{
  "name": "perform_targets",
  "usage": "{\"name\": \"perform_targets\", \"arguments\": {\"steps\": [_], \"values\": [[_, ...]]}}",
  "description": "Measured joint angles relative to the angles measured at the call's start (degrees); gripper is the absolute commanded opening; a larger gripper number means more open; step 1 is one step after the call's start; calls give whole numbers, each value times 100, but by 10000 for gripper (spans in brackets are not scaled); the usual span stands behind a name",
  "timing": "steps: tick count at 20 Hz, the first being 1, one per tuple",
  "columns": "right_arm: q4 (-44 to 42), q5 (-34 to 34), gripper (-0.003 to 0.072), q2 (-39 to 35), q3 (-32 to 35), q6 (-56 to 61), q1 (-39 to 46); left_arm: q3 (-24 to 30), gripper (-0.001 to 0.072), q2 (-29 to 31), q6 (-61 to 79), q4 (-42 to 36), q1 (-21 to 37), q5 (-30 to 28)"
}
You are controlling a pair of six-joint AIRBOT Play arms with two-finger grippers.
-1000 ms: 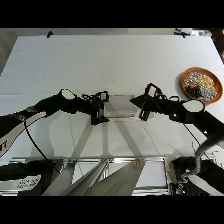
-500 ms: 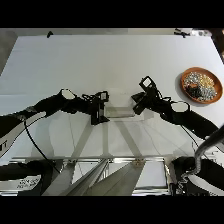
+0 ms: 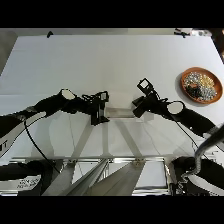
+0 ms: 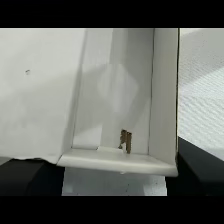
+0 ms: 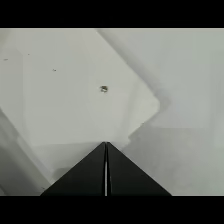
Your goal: Fold the box and place the chain.
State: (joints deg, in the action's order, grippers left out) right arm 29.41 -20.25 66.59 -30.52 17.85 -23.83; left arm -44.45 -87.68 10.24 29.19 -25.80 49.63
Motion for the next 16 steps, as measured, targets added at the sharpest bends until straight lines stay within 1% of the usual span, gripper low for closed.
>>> {"name": "perform_targets", "arguments": {"steps": [3,5,7,10,11,12,13,14,15,16], "values": [[330,-229,4,-181,-313,92,0,0,383,0,-2,2,0,0],[813,-529,5,-404,-479,190,0,0,383,0,-2,0,0,0],[1711,-931,5,-688,-573,420,-2,0,383,0,-2,0,0,-2],[3298,-1853,6,-1102,-636,723,-2,0,383,0,0,0,0,-2],[3652,-2133,8,-1176,-645,780,-2,0,383,0,0,0,0,-2],[3956,-2420,65,-1228,-651,815,0,0,383,0,0,-2,0,-2],[4175,-2632,278,-1241,-654,831,0,0,383,0,0,-2,0,-2],[4323,-2778,460,-1235,-656,822,9,0,383,0,0,-2,0,-2],[4419,-2850,479,-1189,-656,785,35,0,383,0,-2,-2,0,-2],[4472,-2872,478,-1117,-656,765,70,0,383,0,0,-2,0,-2]]}}
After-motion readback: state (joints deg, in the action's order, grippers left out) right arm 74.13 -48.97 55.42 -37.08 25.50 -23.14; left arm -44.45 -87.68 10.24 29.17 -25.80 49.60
